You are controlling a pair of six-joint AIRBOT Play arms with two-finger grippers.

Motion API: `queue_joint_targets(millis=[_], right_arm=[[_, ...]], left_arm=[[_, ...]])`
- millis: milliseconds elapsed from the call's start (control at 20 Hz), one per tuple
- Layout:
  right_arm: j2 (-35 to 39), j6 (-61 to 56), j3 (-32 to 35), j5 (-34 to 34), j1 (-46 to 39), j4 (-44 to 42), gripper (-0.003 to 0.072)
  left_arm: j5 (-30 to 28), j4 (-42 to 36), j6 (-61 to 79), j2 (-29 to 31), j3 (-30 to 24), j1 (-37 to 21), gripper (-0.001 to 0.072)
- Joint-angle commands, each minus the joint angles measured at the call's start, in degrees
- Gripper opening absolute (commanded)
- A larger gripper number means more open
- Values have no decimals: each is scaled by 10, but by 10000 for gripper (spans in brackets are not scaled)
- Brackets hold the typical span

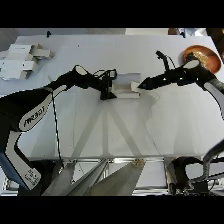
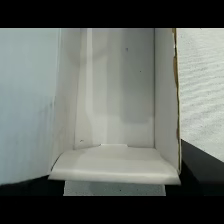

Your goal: Fold the box and place the chain.

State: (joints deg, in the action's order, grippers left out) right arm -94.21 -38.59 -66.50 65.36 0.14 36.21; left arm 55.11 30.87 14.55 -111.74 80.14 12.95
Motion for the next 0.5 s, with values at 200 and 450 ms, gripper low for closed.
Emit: queue_joint_targets(millis=[200, 450], right_arm=[[0, -69, 0, -58, 45, 69, 499], [0, -158, 0, -79, 69, 156, 498]], left_arm=[[0, 0, 0, 0, 0, 0, 281], [0, 0, 0, 0, 0, 0, 281]])
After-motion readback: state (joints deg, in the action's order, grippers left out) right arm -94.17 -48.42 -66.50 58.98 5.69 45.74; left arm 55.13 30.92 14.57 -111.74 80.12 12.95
